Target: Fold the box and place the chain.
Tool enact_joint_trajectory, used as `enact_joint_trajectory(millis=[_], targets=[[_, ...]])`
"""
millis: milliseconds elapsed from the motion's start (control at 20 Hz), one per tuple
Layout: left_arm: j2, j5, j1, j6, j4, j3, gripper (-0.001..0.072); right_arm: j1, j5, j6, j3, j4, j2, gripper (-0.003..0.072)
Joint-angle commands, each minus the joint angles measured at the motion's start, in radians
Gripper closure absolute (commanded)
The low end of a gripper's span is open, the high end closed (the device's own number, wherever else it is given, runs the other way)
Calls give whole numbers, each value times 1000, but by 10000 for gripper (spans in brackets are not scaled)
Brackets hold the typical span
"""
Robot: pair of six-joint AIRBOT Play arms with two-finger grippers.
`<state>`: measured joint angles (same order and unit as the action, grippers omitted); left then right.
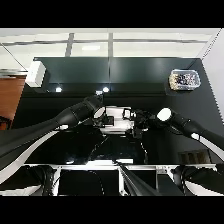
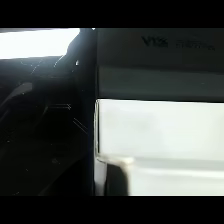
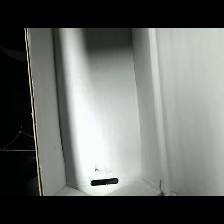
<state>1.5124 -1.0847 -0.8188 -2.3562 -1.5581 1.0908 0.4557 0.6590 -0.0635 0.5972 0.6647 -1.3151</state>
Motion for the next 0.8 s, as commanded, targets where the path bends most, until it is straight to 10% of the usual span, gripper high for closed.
enact_joint_trajectory(millis=[0, 50, 100, 750], targets=[[0, -6, 0, 0, -2, 1, 681, 2, 39, 11, 0, -3, 0, 346], [0, -13, 0, 0, -2, 1, 681, 2, 39, 49, 1, -3, 5, 79], [0, -19, 0, 0, -6, 1, 682, 0, 45, 102, 4, 6, 11, -1], [0, -23, 0, 0, -13, 1, 681, -13, 113, 175, 27, 222, 125, 100]])
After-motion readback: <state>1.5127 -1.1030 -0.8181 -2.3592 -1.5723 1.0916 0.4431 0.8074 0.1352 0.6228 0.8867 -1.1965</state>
